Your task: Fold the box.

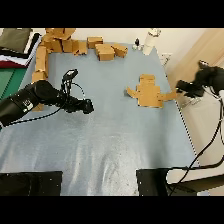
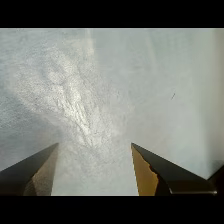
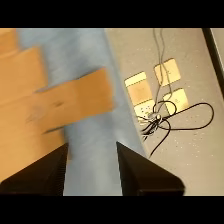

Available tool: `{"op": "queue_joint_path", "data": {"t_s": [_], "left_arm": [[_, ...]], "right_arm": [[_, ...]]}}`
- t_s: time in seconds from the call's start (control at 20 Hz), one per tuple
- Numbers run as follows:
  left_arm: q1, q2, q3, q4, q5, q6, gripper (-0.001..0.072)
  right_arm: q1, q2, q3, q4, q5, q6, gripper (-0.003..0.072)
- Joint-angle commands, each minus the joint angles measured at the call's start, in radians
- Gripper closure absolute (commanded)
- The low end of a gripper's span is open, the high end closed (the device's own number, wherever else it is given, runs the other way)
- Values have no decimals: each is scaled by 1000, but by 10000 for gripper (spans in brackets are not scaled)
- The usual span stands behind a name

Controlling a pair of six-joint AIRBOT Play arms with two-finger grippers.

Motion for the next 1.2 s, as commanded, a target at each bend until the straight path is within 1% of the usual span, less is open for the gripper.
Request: {"op": "queue_joint_path", "data": {"t_s": [0.0,0.15,0.2,0.35,0.5,0.6,0.65,0.7,0.8,0.9,1.0,1.05,1.15], "left_arm": [[1,-1,1,0,21,-83,20],[1,-1,1,0,34,-126,20],[0,-1,1,0,41,-141,20],[0,-1,1,0,54,-168,20],[0,-1,1,0,54,-170,20],[0,-1,1,0,54,-170,20],[0,-1,1,0,55,-170,20],[1,-1,1,0,54,-170,20],[1,-1,1,0,54,-171,20],[4,-1,1,0,53,-179,20],[24,-1,1,-11,35,-178,20],[42,-1,1,-27,11,-178,21],[84,-1,1,-42,-42,-172,21]], "right_arm": [[-185,-113,63,211,50,-161,210],[-190,-174,89,390,29,-318,210],[-181,-189,93,425,28,-360,210],[-154,-237,110,459,2,-417,211],[-134,-272,119,494,-39,-436,226],[-121,-283,119,497,-49,-446,352],[-114,-286,119,504,-51,-455,360],[-104,-288,119,524,-56,-473,440],[-77,-288,128,572,-102,-517,536],[-42,-288,147,586,-170,-522,684],[-2,-279,146,606,-229,-505,685],[24,-272,140,614,-261,-475,685],[82,-237,87,631,-297,-449,686]]}}
